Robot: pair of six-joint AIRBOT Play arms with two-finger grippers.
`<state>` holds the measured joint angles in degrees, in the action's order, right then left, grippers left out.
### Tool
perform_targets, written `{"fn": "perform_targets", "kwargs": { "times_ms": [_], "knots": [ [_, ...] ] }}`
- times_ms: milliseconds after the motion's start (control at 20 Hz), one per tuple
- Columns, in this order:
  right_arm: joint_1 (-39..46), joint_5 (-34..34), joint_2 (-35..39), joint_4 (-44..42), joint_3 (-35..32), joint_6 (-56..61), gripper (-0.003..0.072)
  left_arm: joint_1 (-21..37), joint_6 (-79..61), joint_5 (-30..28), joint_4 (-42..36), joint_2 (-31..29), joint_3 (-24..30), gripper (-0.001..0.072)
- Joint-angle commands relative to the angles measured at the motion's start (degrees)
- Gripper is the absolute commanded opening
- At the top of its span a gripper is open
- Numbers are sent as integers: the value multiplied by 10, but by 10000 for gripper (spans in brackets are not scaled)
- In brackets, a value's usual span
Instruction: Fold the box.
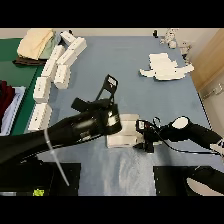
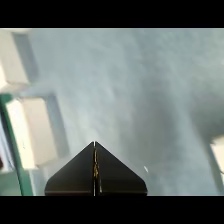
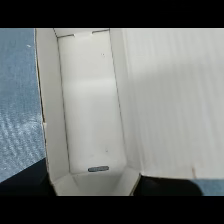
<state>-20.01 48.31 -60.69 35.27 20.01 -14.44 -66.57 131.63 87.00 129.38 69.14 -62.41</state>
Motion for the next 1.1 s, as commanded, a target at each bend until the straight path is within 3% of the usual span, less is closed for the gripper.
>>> {"fn": "perform_targets", "kwargs": {
  "times_ms": [0,200,400,500,600,700,800,900,1000,1050],
  "knots": [
    [0,0,0,0,0,0,508,-4,22,-103,154,-68,95,15],
    [0,0,0,0,0,0,508,47,64,-192,172,-116,178,15],
    [0,0,0,0,0,0,508,118,39,-322,99,-165,232,14],
    [0,0,0,0,0,0,508,158,-108,-400,-32,-186,238,13],
    [0,0,0,0,0,0,508,209,-368,-454,-249,-192,238,13],
    [0,0,0,0,0,0,508,268,-692,-452,-497,-192,238,13],
    [0,0,0,0,0,0,508,340,-927,-419,-712,-191,239,13],
    [0,0,0,0,0,0,508,402,-1013,-416,-812,-187,241,13],
    [0,0,0,0,0,0,508,434,-1017,-414,-815,-183,242,15],
    [0,0,0,0,0,0,508,439,-1020,-414,-811,-181,244,192]
  ]
}}
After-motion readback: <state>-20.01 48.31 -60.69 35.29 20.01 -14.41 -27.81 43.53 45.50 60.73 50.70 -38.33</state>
